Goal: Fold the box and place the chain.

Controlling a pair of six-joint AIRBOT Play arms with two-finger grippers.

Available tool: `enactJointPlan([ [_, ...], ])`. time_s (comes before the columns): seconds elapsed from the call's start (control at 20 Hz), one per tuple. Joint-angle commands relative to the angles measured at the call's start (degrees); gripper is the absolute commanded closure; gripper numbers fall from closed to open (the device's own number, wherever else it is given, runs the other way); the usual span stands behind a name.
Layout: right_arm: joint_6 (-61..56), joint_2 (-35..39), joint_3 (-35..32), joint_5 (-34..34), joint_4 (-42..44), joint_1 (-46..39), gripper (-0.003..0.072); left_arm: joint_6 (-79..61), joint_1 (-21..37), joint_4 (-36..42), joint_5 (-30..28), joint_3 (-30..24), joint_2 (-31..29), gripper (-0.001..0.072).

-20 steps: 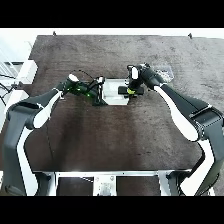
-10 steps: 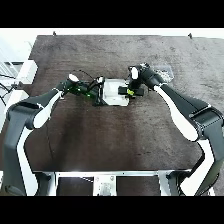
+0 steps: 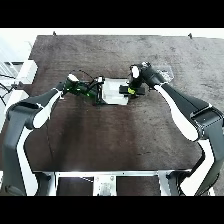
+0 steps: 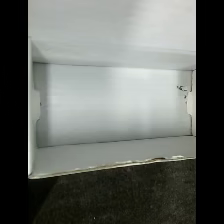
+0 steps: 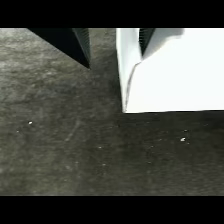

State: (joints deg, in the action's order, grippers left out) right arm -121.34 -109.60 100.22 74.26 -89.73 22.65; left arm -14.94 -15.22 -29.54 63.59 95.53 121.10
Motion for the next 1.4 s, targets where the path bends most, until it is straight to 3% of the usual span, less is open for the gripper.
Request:
enactJointPlan([
  [0.0,0.5,0.1,1.7,1.3,1.8,0.1,0.0295,-0.1,0.0,0.0,0.3,0.0,0.0,0.0354],
  [0.35,7.0,1.3,3.2,3.5,4.9,0.1,0.0295,-0.1,0.0,0.0,0.3,0.0,0.0,0.0354],
  [0.55,12.0,5.6,3.3,3.4,4.6,-0.4,0.0295,-0.1,0.0,0.0,0.3,0.0,0.0,0.0355],
  [0.7,14.3,10.3,3.3,3.4,0.8,-2.6,0.0302,-0.1,0.0,0.0,0.2,0.0,0.0,0.0354],
  [0.8,15.6,13.1,3.3,2.5,-4.4,-5.8,0.0347,-0.1,0.0,0.0,-0.1,0.0,0.0,0.0354],
  [0.95,18.6,13.5,3.2,-1.0,-5.5,-13.4,0.0339,-0.1,0.0,0.0,-0.1,0.0,0.0,0.0354],
  [1.1,25.0,10.7,3.2,-8.8,0.9,-20.3,0.034,-0.1,0.0,0.0,-0.1,0.0,0.0,0.0354],
  [1.2,29.3,7.9,3.3,-13.7,6.4,-22.3,0.0346,-0.1,0.0,0.0,-0.1,0.0,0.0,0.0355],
  [1.35,32.6,3.1,4.0,-16.7,6.8,-22.9,0.0383,-0.1,0.0,0.0,-0.1,0.0,0.0,0.0354],
])
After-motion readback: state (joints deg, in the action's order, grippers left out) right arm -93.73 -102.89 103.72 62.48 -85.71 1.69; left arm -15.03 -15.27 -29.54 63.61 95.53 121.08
